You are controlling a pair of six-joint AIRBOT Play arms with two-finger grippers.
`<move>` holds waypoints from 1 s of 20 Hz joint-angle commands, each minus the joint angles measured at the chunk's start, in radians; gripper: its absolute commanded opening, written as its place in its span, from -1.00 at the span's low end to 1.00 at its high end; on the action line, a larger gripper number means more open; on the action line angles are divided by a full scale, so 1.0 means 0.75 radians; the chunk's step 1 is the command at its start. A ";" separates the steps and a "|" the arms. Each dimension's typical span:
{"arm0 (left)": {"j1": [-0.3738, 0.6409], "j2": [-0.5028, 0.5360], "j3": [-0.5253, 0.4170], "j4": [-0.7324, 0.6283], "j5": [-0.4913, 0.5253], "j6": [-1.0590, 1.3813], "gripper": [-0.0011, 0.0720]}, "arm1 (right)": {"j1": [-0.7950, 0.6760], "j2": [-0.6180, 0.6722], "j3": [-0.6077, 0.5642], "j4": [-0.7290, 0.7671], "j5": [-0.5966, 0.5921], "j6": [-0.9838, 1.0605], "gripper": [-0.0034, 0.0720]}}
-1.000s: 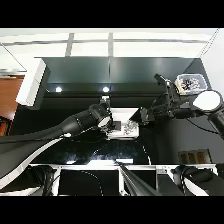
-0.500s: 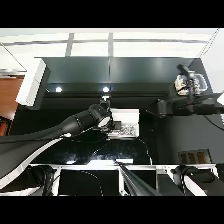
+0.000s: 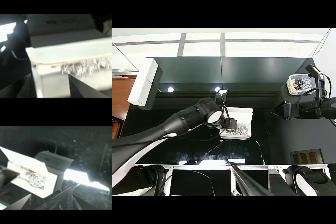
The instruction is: Fold the box and place the chain.
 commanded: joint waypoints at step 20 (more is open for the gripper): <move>0.769 0.279 -0.789 -1.321 0.008 3.058 0.99 | -0.006 0.004 0.001 -0.050 0.008 0.046 0.67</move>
